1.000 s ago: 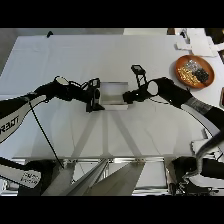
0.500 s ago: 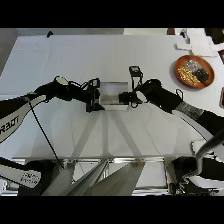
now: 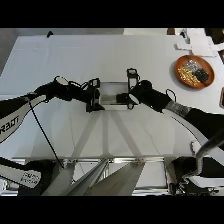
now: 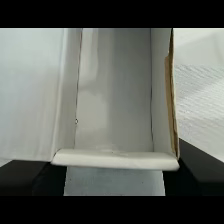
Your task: Fold the box and place the chain.
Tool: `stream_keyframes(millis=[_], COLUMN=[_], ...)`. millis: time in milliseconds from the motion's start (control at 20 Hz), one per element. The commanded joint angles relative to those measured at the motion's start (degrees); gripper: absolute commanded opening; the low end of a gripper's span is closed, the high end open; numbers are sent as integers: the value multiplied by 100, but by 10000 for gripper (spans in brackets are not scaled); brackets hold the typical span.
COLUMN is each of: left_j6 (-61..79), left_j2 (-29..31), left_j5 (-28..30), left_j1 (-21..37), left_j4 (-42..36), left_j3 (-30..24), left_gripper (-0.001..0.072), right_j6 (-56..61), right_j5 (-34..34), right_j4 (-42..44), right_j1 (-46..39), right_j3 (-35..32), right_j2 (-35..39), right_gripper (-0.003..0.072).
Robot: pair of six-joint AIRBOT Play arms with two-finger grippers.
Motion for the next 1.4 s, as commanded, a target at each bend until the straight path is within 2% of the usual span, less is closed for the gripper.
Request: stream_keyframes(millis=[0,50,200,250,300,350,650,950,1100,1200,1350], left_j6=[4,4,7,4,4,4,4,4,4,7,4], left_j2=[4,4,4,4,4,4,4,4,4,4,4], left_j5=[-2,0,-2,0,0,0,-2,-2,0,-2,0], left_j1=[4,4,4,4,4,4,4,4,4,4,4], left_j4=[2,2,2,2,2,2,2,2,2,2,2], left_j3=[0,0,0,0,0,0,0,0,0,0,0], left_gripper=[209,209,209,209,209,209,209,209,209,209,209], right_j6=[151,151,151,149,149,120,-170,-490,-1123,-1635,-2083], right_j5=[15,13,57,74,68,61,254,675,844,1021,938], right_j4=[-109,-109,-101,-98,-98,-103,-105,-125,-247,-251,-173], right_j1=[22,22,22,22,22,22,20,-317,-883,-1504,-2658], right_j3=[44,44,44,44,44,44,44,44,46,46,50], right_j2=[-57,-57,-50,-28,9,70,660,1661,2052,2179,2175], right_gripper=[60,15,19,134,331,471,464,465,465,465,465])
